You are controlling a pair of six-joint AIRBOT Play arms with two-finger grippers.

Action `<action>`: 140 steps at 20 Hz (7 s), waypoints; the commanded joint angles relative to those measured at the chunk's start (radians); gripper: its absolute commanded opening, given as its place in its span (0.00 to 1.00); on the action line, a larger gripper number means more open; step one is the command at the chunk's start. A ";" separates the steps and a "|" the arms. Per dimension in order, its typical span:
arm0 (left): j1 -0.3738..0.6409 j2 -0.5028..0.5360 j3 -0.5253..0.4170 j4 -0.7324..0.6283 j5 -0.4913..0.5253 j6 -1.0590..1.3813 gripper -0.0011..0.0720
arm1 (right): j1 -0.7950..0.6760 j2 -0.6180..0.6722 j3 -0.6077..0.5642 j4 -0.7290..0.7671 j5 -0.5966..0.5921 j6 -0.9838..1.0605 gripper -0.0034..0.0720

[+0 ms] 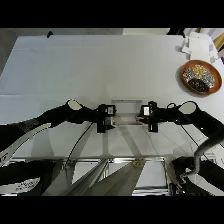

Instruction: Fold the box and place the chain.

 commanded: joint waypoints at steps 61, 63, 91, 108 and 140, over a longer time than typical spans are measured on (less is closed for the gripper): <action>0.000 0.000 0.001 0.000 0.000 0.000 0.38 | -0.415 0.060 0.048 -0.496 0.093 1.650 0.06; 0.000 0.000 0.001 0.000 0.000 0.000 0.38 | -0.388 0.037 0.048 -0.522 0.093 1.650 0.06; 0.000 0.000 0.001 0.000 0.000 0.000 0.38 | -0.184 0.041 0.047 -0.247 0.196 1.452 0.19; 0.000 0.000 0.001 0.000 0.000 0.000 0.38 | -0.180 0.055 0.047 -0.116 0.226 1.352 0.49; 0.000 0.000 0.001 0.000 0.000 0.000 0.38 | 0.276 -0.005 0.164 -0.623 0.006 2.039 0.68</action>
